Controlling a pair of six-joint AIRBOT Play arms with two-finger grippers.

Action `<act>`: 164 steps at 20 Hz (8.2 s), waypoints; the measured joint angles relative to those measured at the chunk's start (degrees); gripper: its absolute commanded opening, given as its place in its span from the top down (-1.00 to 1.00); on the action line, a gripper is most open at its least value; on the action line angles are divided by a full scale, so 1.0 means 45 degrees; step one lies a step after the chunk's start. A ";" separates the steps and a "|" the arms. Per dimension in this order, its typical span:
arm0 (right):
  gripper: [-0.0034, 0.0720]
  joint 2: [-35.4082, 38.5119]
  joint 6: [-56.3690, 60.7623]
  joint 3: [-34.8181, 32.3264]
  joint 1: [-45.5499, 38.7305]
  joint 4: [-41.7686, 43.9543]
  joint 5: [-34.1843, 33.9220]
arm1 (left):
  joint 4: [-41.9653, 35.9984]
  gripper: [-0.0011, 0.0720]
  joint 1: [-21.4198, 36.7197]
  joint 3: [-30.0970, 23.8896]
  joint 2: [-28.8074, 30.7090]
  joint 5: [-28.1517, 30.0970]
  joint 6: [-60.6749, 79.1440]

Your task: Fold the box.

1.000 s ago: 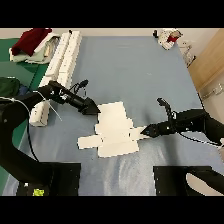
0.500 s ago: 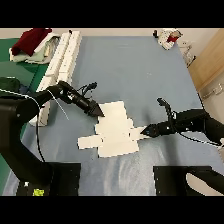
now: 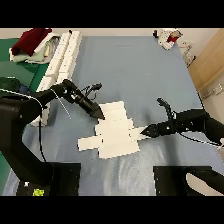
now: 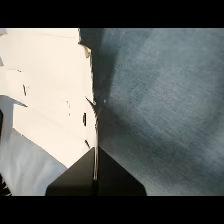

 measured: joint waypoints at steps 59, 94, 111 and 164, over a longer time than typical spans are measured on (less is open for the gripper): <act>0.04 -0.0010 1.0384 0.4240 -0.0335 -0.6329 0.2798 | 0.2589 0.95 -1.0802 -1.0326 1.1982 1.9608 0.8942; 0.04 -0.0010 1.0380 0.4240 -0.0311 -0.6217 0.2798 | 0.0544 0.95 -0.4386 -0.5935 0.8194 0.7922 0.7912; 0.04 -0.0010 1.0380 0.4240 -0.0311 -0.6222 0.2759 | 0.1039 0.94 -0.5493 -0.6683 0.8563 0.8315 0.7985; 0.04 -0.0015 1.0375 0.4240 0.0316 -0.5795 0.2798 | 0.3041 0.95 -1.0389 -1.1103 1.2492 1.7184 0.6688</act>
